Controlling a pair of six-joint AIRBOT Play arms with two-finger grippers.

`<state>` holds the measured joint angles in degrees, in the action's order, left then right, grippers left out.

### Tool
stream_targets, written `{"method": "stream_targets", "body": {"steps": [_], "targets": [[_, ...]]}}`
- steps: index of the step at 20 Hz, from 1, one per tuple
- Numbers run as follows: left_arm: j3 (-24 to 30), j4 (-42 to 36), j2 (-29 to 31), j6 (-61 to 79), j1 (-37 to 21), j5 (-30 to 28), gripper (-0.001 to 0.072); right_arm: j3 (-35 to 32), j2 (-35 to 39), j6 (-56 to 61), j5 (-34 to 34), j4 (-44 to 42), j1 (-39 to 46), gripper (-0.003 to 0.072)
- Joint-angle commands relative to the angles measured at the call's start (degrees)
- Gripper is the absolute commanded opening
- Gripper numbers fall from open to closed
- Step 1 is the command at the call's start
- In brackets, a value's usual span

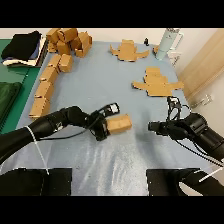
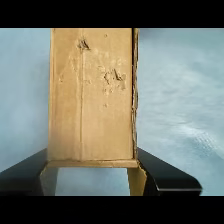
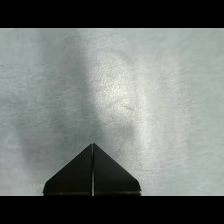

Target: Fold the box.

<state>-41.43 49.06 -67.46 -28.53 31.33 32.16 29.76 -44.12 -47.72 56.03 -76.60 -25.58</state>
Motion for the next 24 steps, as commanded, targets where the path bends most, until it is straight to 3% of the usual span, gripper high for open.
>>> {"method": "stream_targets", "body": {"steps": [1, 5, 9, 17, 24], "targets": [[-0.1, 11.2, 0.9, -25.3, -8.3, -1.4, 0.0525, 0.0, -0.1, 1.9, -0.5, 1.8, 0.0, 0.0006], [-4.1, 13.0, 0.6, -32.8, -22.8, -2.1, 0.0525, 0.0, -0.1, 1.9, -2.2, 1.8, 0.0, 0.0005], [-12.8, 13.2, -5.6, -32.8, -31.1, -2.2, 0.0525, 0.0, -0.1, 1.8, -6.0, 1.8, 0.0, 0.0006], [-34.8, 14.4, -29.9, -34.9, -35.1, -2.3, 0.0525, 0.0, -0.2, 1.8, -9.7, 1.8, 0.0, 0.0006], [-46.7, 14.4, -40.5, -39.9, -41.9, 1.3, 0.0525, 0.0, -0.3, 1.8, -9.7, 1.9, 0.0, 0.0006]]}}
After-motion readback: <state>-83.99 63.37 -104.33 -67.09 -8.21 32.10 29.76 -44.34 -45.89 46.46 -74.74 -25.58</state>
